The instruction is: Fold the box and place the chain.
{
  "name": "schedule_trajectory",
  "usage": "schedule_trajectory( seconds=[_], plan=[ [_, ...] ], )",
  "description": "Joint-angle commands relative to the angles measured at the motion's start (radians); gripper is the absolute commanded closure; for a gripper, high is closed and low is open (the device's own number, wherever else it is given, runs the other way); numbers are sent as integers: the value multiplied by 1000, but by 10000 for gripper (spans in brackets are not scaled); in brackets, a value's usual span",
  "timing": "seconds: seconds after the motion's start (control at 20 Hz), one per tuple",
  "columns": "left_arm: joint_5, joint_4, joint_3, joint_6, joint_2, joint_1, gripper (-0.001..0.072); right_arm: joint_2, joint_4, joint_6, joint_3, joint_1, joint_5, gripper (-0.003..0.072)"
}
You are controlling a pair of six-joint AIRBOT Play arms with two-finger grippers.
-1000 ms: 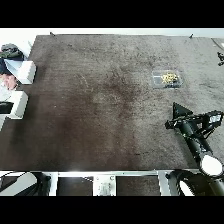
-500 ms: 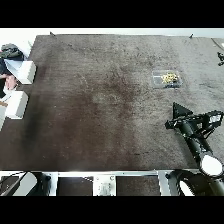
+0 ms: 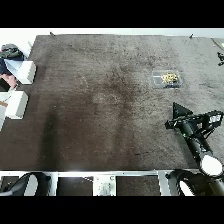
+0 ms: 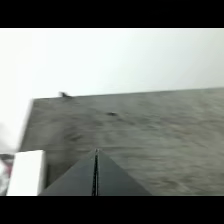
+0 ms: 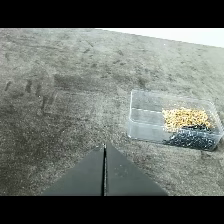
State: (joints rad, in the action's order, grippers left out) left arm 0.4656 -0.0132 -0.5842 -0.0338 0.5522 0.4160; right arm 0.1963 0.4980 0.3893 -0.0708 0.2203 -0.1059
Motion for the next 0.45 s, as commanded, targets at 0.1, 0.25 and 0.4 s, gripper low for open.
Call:
schedule_trajectory(
  seconds=[0.1,0.25,0.4],
  plan=[
    [-469,-58,167,-2,-178,-201,706,-1,0,0,0,1,0,671],
    [-565,-58,224,-2,-185,-277,706,-1,0,0,0,1,0,671],
    [-578,-57,265,4,-185,-338,705,-1,0,0,0,1,0,670]
  ],
)
